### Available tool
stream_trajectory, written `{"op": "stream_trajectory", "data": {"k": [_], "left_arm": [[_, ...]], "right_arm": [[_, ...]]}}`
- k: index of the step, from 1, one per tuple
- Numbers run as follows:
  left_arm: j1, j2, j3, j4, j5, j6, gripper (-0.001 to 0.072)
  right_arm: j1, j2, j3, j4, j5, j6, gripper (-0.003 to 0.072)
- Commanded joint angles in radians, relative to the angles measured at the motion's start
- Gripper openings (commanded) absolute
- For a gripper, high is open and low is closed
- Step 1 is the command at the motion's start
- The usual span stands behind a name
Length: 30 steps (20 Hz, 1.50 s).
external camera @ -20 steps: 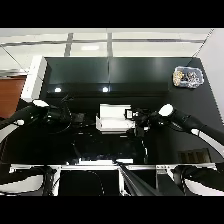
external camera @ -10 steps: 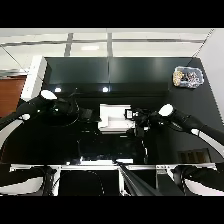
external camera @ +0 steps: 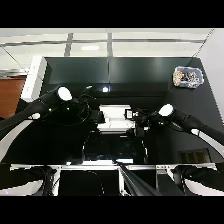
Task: Fold the box and place the chain.
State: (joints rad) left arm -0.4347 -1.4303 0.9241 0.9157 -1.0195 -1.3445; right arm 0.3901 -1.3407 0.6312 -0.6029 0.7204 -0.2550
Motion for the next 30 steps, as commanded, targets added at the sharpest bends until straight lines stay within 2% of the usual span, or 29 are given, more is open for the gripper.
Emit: {"op": "stream_trajectory", "data": {"k": [1,4,9,11,17,28,29,30], "left_arm": [[-0.044,0.0,0.01,0.071,0.047,-0.143,0.0589],[-0.073,0.0,0.021,0.168,0.038,-0.275,0.0489],[-0.211,0.0,0.095,0.492,0.002,-0.585,0.0489],[-0.251,0.0,0.114,0.563,-0.022,-0.688,0.0489],[-0.308,-0.021,0.12,0.595,-0.04,-0.838,0.0489],[-0.322,-0.08,0.167,0.583,-0.042,-0.884,0.0489],[-0.322,-0.082,0.171,0.583,-0.044,-0.884,0.0478],[-0.322,-0.083,0.171,0.583,-0.043,-0.884,0.0344]], "right_arm": [[0.001,0.0,0.0,0.0,0.0,0.0,0.02],[0.001,0.0,0.0,0.0,0.0,0.0,0.02],[0.001,0.0,0.0,0.0,0.0,0.0,0.02],[0.001,0.0,0.0,0.0,-0.001,0.0,0.02],[0.003,0.0,-0.001,0.0,-0.002,0.0,0.02],[0.003,0.0,-0.001,0.0,-0.002,0.0,0.02],[0.003,0.0,-0.001,0.0,-0.002,0.0,0.0199],[0.003,0.0,-0.001,0.0,-0.002,0.0,0.0199]]}}
